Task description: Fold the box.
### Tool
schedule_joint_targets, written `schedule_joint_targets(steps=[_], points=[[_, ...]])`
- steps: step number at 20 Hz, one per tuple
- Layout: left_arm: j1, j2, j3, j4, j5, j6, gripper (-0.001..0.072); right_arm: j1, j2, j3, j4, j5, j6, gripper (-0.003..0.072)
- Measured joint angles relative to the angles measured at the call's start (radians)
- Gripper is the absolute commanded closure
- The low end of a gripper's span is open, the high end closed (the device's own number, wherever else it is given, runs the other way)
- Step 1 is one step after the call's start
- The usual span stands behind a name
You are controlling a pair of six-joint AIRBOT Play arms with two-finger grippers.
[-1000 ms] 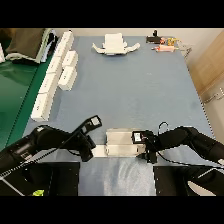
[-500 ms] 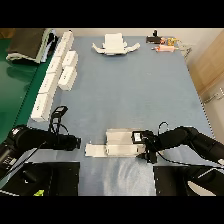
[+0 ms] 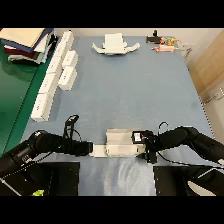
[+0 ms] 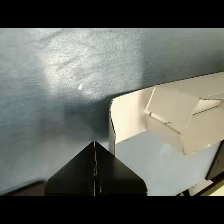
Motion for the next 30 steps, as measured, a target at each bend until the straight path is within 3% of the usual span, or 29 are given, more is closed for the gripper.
schedule_joint_targets(steps=[6,13,14,15,25,30], points=[[-0.108,-0.045,0.019,-0.048,0.187,0.001,0.0692,0.000,0.000,0.000,0.000,0.000,0.000,0.0164],[-0.127,-0.052,0.066,-0.059,0.230,0.039,0.0676,0.000,0.000,0.000,0.000,0.000,0.000,0.0164],[-0.128,-0.052,0.070,-0.061,0.232,0.042,0.0398,0.000,0.000,0.000,0.000,0.000,0.000,0.0164],[-0.129,-0.052,0.072,-0.060,0.232,0.042,0.0241,0.000,0.000,0.000,0.000,0.000,0.000,0.0164],[-0.131,-0.053,0.077,-0.082,0.209,0.045,0.0242,0.000,0.000,0.000,0.000,0.000,0.000,0.0164],[-0.132,-0.053,0.077,-0.182,0.211,0.087,0.0243,0.000,0.000,0.000,0.000,0.000,0.000,0.0163]])
